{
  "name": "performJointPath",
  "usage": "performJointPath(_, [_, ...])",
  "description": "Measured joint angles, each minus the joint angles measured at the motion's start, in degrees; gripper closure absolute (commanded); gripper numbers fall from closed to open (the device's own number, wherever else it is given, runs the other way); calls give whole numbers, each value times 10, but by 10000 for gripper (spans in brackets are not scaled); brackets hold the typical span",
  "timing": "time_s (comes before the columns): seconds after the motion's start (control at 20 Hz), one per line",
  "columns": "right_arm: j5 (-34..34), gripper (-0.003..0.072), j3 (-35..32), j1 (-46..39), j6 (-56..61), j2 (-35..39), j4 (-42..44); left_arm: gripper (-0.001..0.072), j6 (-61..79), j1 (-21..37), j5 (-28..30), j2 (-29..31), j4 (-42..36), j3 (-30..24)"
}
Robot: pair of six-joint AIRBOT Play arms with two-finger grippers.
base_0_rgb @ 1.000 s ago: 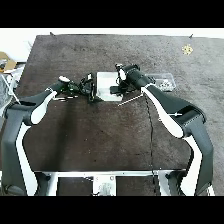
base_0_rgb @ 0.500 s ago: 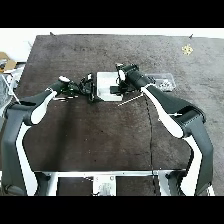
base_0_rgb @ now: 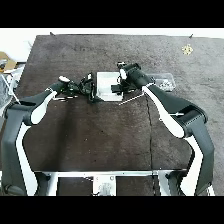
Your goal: Fold the box and place the chain.
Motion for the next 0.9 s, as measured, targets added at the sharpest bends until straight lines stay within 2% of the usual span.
performJointPath(0.15, [4,364,8,0,-5,1,8,251,0,0,0,0,0,0])
performJointPath(0.25, [9,501,12,0,-11,1,12,251,0,0,0,0,0,0])
performJointPath(0.65, [14,501,17,-1,-18,-5,20,251,0,0,0,0,0,0])
performJointPath(0.7, [16,613,17,-1,-18,-7,21,251,0,0,0,0,0,0])
performJointPath(0.75, [18,650,17,-1,-18,-9,19,251,0,0,0,0,0,0])
performJointPath(0.8, [18,681,17,-1,-12,-10,21,251,-2,0,1,0,0,0])
performJointPath(0.9, [18,681,17,-1,-11,-11,16,251,-2,0,1,0,0,0])
